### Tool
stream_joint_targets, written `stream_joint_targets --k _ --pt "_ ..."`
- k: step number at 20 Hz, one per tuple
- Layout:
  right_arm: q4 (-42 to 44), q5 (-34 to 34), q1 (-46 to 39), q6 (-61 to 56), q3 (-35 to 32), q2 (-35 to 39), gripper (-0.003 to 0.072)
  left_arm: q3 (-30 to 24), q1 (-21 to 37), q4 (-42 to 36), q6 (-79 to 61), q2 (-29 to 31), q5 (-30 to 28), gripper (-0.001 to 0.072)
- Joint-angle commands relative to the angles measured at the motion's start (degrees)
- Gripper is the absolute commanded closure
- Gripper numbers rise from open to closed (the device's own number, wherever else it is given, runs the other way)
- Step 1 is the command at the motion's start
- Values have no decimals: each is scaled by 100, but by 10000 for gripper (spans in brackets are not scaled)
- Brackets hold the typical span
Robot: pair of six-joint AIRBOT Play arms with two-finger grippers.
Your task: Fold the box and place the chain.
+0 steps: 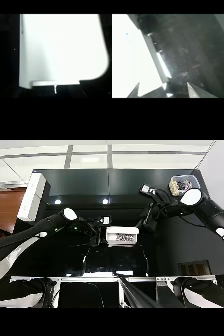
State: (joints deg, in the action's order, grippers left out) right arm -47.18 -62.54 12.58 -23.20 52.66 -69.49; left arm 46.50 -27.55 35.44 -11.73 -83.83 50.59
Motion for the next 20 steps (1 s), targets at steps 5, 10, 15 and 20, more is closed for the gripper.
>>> stream_joint_targets --k 5,10,15,20 --pt "389 -61 293 715 -476 -17 -24 4 -2 11 -4 2 0 264" --pt "374 -44 566 767 -476 -20 -24 4 -4 9 -2 2 2 264" --pt "363 -125 577 772 -476 -20 -24 4 -9 13 -4 2 -2 264" --pt "302 -83 577 769 -476 -24 67 4 -9 13 -4 2 0 264"
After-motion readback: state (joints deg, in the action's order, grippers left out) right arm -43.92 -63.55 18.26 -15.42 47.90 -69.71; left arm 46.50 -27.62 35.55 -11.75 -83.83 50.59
